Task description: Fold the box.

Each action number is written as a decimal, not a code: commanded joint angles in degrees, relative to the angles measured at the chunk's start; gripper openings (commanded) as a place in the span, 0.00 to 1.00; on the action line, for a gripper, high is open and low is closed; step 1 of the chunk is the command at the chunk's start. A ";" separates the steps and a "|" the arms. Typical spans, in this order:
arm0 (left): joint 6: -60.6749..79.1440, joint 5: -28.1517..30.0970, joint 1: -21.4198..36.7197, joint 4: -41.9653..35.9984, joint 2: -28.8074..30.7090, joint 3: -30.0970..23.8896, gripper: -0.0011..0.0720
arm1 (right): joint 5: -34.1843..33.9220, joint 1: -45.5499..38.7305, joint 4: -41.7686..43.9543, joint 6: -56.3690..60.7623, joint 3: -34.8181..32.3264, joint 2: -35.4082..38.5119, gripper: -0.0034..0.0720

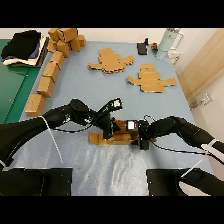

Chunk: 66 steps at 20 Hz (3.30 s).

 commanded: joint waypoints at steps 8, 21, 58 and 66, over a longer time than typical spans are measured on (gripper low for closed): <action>-3.26 0.39 0.02 -0.02 -0.04 0.04 0.04 | 0.24 -0.02 1.62 1.62 0.00 -0.04 0.92; -3.41 1.49 0.04 -0.02 -0.02 0.04 0.04 | 0.22 -0.02 1.57 1.60 0.00 -0.11 0.72; -78.09 -1.84 3.56 16.22 -8.35 6.95 0.04 | 0.17 -0.04 1.05 1.60 0.00 -0.09 0.72; -73.46 -3.28 5.25 15.13 -5.16 9.64 0.03 | 0.17 -0.04 0.87 1.60 0.00 -0.09 0.72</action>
